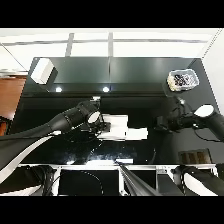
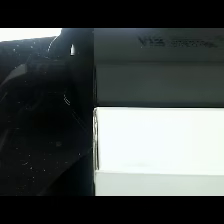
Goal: Fold the box and place the chain.
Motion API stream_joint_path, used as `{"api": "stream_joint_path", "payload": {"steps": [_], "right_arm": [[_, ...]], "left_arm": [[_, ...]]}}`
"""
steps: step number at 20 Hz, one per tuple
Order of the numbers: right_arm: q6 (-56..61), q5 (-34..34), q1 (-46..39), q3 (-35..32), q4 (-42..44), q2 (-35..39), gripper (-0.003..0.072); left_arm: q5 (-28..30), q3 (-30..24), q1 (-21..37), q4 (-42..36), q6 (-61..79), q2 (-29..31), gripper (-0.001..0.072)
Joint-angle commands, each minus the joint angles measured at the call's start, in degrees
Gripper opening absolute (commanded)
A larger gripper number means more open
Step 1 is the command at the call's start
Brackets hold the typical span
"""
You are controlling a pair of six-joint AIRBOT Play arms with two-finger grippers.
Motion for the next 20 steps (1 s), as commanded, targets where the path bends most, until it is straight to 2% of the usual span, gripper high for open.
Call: {"api": "stream_joint_path", "payload": {"steps": [1,3,6,7,8,9,11,13,15,16,19,20], "right_arm": [[-2.4,-0.4,7.3,-0.1,8.1,-6.4,0.0042],[-3.9,-4.1,11.0,0.0,12.6,-6.6,0.0044],[-9.5,-1.9,12.2,0.1,19.0,-6.6,0.0068],[-12.0,-0.8,12.2,0.1,21.4,-6.6,0.0201],[-14.5,0.9,12.2,0.2,24.1,-6.5,0.0445],[-17.8,3.0,12.2,0.4,26.9,-6.4,0.0631],[-19.9,6.5,12.3,2.1,29.0,-6.4,0.063],[-19.5,6.9,12.9,4.2,29.0,-6.4,0.0628],[-17.5,4.3,15.2,5.9,28.7,-6.4,0.0627],[-15.0,2.0,16.9,6.5,27.9,-6.4,0.0594],[-9.0,-2.6,22.3,8.2,21.0,-6.4,0.0587],[-7.1,-3.6,23.8,8.9,18.2,-6.4,0.053]], "left_arm": [[-0.1,0.0,0.0,0.0,0.0,0.0,0.003],[-0.1,0.0,0.0,0.0,0.0,0.0,0.003],[0.0,0.0,0.0,0.0,0.0,0.0,0.003],[0.0,0.0,0.0,0.0,0.0,0.0,0.003],[0.0,0.0,0.0,0.0,0.0,0.0,0.003],[-0.1,0.0,0.0,0.0,0.0,0.0,0.003],[-0.1,0.0,0.0,0.0,0.0,0.0,0.003],[0.0,0.0,0.0,0.0,0.0,0.0,0.003],[0.0,0.0,0.0,0.0,0.0,0.0,0.003],[0.0,0.0,0.0,0.0,0.0,0.0,0.003],[0.0,0.0,0.0,0.0,0.0,0.0,0.0029],[0.0,0.0,0.0,0.0,0.0,0.0,0.003]]}}
